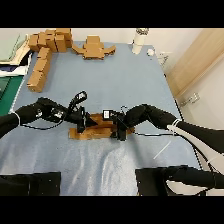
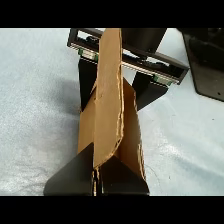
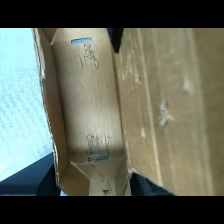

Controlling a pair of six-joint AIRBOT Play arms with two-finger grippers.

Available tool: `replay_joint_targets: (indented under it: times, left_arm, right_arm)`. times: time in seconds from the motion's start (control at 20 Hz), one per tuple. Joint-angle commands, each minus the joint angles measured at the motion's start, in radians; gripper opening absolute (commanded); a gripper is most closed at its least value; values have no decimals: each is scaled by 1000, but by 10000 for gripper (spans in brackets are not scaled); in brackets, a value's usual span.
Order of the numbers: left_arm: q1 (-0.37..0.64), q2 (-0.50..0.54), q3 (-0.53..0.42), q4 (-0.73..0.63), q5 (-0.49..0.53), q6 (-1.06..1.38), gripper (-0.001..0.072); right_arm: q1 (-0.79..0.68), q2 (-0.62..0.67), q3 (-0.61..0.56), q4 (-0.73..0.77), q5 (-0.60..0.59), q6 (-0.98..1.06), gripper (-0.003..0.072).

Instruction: Fold the box.

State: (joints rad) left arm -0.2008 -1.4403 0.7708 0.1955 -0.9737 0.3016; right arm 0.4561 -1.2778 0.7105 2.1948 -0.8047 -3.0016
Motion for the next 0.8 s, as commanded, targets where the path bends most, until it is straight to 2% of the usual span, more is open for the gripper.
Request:
replay_joint_targets:
  times: [0.0, 0.3, 0.35, 0.4, 0.6, 0.7, 0.75]
  left_arm:
    - [1, 0, 1, -8, 12, -39, 12]
    - [9, 2, 1, -7, 32, -98, 16]
    - [9, 2, 1, -8, 32, -97, 171]
    - [9, 2, 1, -9, 31, -112, 361]
    - [13, 15, 1, 5, 29, -178, 372]
    - [36, 71, 1, 86, 18, -317, 400]
    - [55, 113, 1, 156, 13, -415, 603]
  right_arm:
    - [1, -1, 1, 0, -1, 0, 513]
    - [1, -1, 1, 0, 0, 0, 514]
    - [1, -1, 1, 0, 0, 0, 514]
    - [1, -1, 1, 0, 0, 0, 513]
    - [1, -1, 1, 0, 0, 0, 513]
    - [1, -1, 1, 0, 0, 0, 513]
    - [1, -1, 1, 0, 0, 0, 513]
